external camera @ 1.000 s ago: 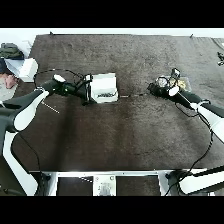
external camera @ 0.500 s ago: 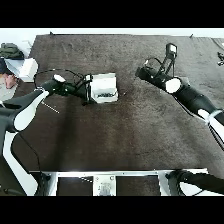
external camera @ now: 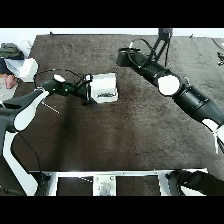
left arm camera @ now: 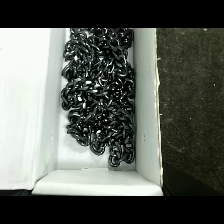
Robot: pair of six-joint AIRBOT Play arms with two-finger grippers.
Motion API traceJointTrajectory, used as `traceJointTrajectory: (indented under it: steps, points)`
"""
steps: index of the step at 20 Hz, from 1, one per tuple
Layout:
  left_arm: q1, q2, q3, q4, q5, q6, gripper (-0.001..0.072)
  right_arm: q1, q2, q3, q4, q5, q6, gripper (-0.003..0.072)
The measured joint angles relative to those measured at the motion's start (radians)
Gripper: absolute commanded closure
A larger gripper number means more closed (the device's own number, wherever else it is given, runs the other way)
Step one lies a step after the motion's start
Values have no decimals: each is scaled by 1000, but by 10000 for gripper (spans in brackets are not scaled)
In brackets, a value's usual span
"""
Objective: Fold the box and place the chain.
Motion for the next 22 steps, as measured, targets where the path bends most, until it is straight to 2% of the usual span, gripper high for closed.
traceJointTrajectory:
  steps: [4,12,13,14,15,16,17,19,22]
  points:
    - [0,0,0,0,0,0,247,40,-45,38,-13,3,-1,693]
    - [0,0,0,0,0,0,247,55,-150,50,-56,95,-1,692]
    - [0,0,0,0,0,0,247,56,-166,51,-59,107,-1,602]
    - [0,0,0,0,0,0,247,55,-180,51,-66,126,-1,267]
    - [0,0,0,0,-1,0,247,52,-193,50,-79,153,-1,99]
    - [0,0,0,0,-1,0,247,46,-201,50,-93,175,-2,148]
    - [0,0,0,0,-1,0,247,37,-204,51,-113,189,-2,153]
    - [0,0,0,0,-1,0,247,11,-201,51,-154,220,-4,459]
    - [0,0,0,0,-1,0,247,-56,-211,80,-167,295,-72,467]
